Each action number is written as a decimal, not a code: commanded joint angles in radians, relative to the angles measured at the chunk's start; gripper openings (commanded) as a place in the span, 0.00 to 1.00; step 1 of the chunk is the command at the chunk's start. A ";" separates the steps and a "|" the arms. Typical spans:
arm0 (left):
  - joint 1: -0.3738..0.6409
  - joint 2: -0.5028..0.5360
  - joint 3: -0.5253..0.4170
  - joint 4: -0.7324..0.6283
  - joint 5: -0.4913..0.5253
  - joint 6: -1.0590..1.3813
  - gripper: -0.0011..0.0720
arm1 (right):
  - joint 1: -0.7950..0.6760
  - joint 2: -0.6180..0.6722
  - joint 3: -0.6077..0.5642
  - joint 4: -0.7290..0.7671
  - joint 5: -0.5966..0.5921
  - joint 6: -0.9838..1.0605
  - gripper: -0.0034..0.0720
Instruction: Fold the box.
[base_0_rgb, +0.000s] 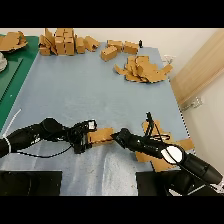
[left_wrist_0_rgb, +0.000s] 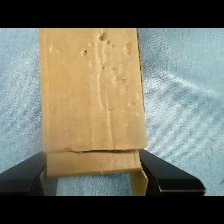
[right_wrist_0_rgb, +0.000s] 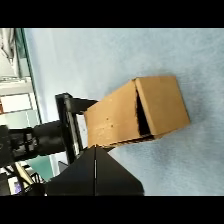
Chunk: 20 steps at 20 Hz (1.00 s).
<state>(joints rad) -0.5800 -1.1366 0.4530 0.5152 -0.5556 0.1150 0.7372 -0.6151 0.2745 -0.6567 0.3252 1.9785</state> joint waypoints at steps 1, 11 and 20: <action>0.000 0.001 0.008 0.001 -0.006 0.000 0.66 | 0.068 -0.069 -0.003 0.045 -0.101 -0.029 0.04; 0.000 0.004 0.017 0.020 -0.059 0.006 0.66 | 0.075 -0.069 -0.003 0.044 -0.131 -0.028 0.04; 0.000 0.004 0.018 0.023 -0.175 0.212 0.66 | 0.174 -0.083 0.002 0.143 -0.171 -0.023 0.04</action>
<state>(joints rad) -0.5800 -1.1332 0.4694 0.5381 -0.7078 0.2955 0.8577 -0.6899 0.2752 -0.5594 0.1932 1.9518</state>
